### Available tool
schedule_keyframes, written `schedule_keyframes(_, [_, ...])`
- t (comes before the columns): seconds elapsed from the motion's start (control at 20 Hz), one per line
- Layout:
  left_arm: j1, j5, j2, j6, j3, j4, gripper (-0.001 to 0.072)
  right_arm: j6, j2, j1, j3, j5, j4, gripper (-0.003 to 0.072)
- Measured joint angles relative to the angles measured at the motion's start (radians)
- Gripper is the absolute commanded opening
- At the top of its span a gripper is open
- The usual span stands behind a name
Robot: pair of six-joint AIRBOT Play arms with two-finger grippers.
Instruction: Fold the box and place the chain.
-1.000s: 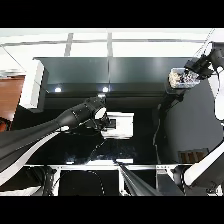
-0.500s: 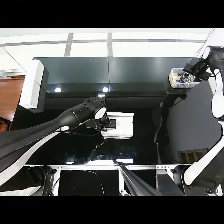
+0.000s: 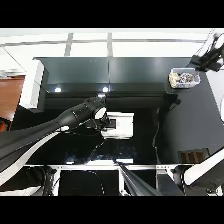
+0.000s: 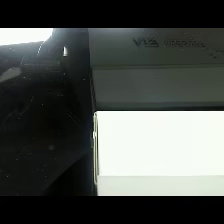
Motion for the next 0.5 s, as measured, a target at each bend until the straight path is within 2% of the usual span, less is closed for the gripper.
schedule_keyframes(0.3, [0.0,0.0,0.0,-0.002,0.0,0.0,0.0032,-0.118,0.276,-0.001,0.001,0.011,-0.002,0.0016])
schedule_keyframes(0.5, [0.0,0.001,0.0,-0.002,0.0,0.0,0.0032,-0.163,0.488,-0.005,0.001,0.017,0.11,0.0016])
